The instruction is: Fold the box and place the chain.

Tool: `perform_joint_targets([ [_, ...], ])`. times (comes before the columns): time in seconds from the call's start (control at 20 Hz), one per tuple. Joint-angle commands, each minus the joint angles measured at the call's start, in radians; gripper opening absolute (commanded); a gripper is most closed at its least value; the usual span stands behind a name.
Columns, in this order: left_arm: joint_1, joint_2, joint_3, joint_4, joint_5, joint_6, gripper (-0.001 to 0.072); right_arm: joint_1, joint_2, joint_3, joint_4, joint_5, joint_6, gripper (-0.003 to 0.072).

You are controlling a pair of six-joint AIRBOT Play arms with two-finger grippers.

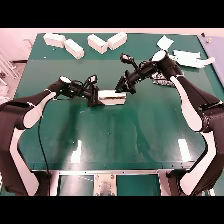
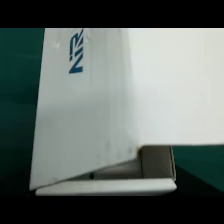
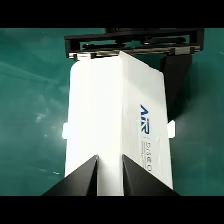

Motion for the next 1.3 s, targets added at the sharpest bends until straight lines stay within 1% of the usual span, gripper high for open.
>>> perform_joint_targets([
  [0.0,0.001,0.001,0.000,0.000,0.000,0.000,0.0627,0.008,-0.001,-0.001,-0.011,-0.033,-0.019,0.0197],
  [0.2,0.001,0.001,0.000,0.000,0.000,0.000,0.0627,0.009,-0.001,-0.001,-0.027,-0.032,-0.018,0.0198],
  [0.35,0.001,0.001,0.000,0.000,0.000,0.000,0.0628,0.018,-0.001,-0.001,-0.069,-0.031,-0.018,0.0198],
  [0.4,0.001,0.001,0.000,0.000,0.001,0.000,0.0627,0.022,-0.001,-0.001,-0.084,-0.026,-0.018,0.0215],
  [0.45,0.001,0.001,0.000,0.000,0.000,0.000,0.0627,0.026,0.000,-0.001,-0.090,-0.025,-0.018,0.0264],
  [0.5,0.001,0.001,0.000,0.000,0.000,0.000,0.0627,0.028,0.000,0.000,-0.090,-0.021,-0.018,0.0273],
  [0.6,0.001,0.001,0.000,0.000,0.000,0.000,0.0627,0.029,0.000,0.000,-0.091,-0.021,-0.018,0.0329],
  [0.7,0.001,0.001,0.000,0.000,0.000,0.000,0.0627,0.029,0.001,0.000,-0.090,-0.021,-0.018,0.0330],
  [0.8,0.001,0.001,0.000,0.000,0.000,0.000,0.0627,0.032,0.001,0.000,-0.090,-0.022,-0.018,0.0398],
  [0.9,0.001,0.001,0.000,0.000,0.000,0.000,0.0627,0.040,0.001,0.000,-0.091,-0.023,-0.018,0.0403],
  [0.95,0.001,0.001,0.000,0.000,0.001,0.000,0.0627,0.045,0.001,0.000,-0.102,-0.031,-0.018,0.0437],
  [1.1,0.001,0.001,0.000,0.000,0.000,0.000,0.0627,0.059,0.001,0.000,-0.171,-0.083,-0.018,0.0434],
  [1.25,0.001,0.001,0.000,0.000,0.000,0.000,0.0627,0.065,0.001,0.002,-0.180,-0.085,-0.018,0.0416],
])
